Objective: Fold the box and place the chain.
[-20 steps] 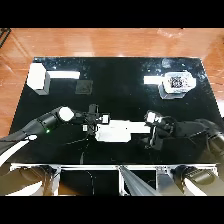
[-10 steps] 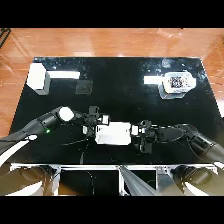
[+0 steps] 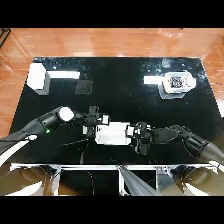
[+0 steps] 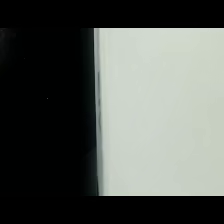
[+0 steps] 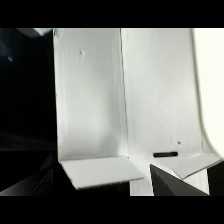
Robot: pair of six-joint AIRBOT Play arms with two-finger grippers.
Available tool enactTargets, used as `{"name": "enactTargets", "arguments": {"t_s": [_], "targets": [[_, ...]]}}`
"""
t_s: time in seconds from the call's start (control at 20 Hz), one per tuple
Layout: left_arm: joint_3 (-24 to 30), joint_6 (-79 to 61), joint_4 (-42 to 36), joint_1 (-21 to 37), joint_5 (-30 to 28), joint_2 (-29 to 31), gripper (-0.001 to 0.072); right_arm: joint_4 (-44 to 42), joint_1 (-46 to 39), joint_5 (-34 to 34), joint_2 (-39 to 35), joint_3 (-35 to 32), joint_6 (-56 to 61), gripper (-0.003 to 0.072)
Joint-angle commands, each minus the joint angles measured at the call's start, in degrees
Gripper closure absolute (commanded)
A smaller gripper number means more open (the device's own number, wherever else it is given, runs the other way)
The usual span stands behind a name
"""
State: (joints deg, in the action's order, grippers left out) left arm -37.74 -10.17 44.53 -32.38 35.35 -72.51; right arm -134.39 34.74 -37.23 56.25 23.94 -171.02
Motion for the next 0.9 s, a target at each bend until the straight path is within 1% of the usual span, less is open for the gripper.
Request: {"name": "enactTargets", "arguments": {"t_s": [0.0, 0.15, 0.25, 0.5, 0.85], "targets": [[0.02, -0.07, -0.02, 0.00, 0.02, 0.02, 0.0685, -2.12, 0.39, 1.51, 0.37, -0.04, -0.04, -0.0014], [0.02, -0.07, -0.02, 0.00, 0.02, 0.02, 0.0685, -1.79, 0.39, 3.80, 0.46, -0.04, -0.07, -0.0014], [0.02, -0.07, -0.02, 0.00, 0.02, 0.02, 0.0686, 0.76, 0.70, 2.82, 0.46, -0.04, -0.07, -0.0014], [0.02, -0.07, -0.02, 0.00, 0.00, 0.02, 0.0686, -0.20, 2.23, 4.24, 0.46, -0.04, -0.02, -0.0014], [0.02, -0.04, -0.02, 0.00, -0.02, 0.02, 0.0685, -0.59, 6.10, 4.37, 0.46, -0.04, 1.60, -0.0014]]}}
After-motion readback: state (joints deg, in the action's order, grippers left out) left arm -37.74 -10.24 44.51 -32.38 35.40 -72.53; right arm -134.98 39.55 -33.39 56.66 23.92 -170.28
